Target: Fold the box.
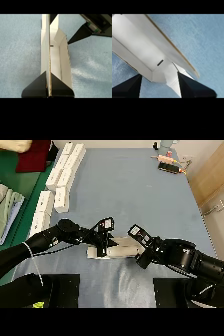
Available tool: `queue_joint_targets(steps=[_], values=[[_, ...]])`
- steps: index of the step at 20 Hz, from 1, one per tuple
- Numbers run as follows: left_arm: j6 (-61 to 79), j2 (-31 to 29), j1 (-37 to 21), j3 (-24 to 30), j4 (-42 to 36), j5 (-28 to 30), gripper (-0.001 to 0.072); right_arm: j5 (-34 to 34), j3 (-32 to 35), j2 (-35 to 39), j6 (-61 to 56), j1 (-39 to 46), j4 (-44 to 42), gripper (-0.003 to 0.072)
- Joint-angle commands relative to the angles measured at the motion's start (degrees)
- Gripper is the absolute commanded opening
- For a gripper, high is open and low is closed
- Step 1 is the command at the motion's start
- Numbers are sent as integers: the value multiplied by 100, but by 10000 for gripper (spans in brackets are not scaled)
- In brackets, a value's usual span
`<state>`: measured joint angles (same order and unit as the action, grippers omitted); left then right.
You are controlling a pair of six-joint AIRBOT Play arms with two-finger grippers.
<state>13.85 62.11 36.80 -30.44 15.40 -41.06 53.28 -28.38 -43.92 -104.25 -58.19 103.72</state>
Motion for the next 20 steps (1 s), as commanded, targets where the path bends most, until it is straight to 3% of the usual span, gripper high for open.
queue_joint_targets(steps=[1,8,15,19,20], values=[[2,-2,0,2,2,0,16,105,-173,9,-179,-2,44,645],[2,-2,0,2,2,0,16,173,-328,-17,-116,2,68,651],[2,-2,0,2,2,0,16,214,-313,11,931,-4,-28,652],[2,-2,0,2,2,-2,16,-343,146,597,2516,-52,-1222,652],[0,-2,0,2,2,0,16,-337,350,861,2931,-74,-1685,693]])
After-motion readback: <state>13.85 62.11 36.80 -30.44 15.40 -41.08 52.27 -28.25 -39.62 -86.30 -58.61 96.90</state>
